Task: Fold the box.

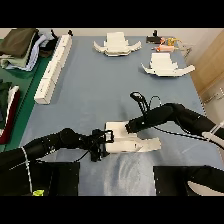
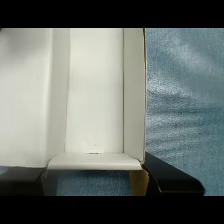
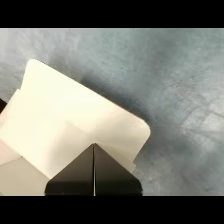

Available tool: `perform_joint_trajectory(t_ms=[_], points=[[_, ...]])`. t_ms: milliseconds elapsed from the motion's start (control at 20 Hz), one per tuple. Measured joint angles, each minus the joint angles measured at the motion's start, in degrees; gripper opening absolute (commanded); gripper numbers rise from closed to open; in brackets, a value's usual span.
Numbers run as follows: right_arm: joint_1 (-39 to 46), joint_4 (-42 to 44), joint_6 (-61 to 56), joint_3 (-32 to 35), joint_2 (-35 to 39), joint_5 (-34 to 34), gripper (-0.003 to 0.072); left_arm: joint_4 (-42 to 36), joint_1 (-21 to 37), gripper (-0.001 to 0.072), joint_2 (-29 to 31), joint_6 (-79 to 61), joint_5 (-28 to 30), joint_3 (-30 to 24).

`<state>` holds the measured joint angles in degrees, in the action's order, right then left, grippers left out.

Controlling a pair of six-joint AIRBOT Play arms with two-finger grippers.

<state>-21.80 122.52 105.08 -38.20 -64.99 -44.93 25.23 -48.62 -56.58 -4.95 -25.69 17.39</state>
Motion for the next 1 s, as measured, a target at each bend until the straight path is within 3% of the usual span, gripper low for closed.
perform_joint_trajectory(t_ms=[700, 1000], points=[[-0.11, -0.20, 2.47, -0.22, -3.10, -1.44, 0.0000, 0.00, 0.00, 0.0442, 0.00, -0.09, 0.02, 0.00], [0.00, -2.49, 2.54, -3.48, 2.73, -4.59, 0.0000, 0.09, 0.00, 0.0442, 0.00, -0.15, 0.02, 0.00]])
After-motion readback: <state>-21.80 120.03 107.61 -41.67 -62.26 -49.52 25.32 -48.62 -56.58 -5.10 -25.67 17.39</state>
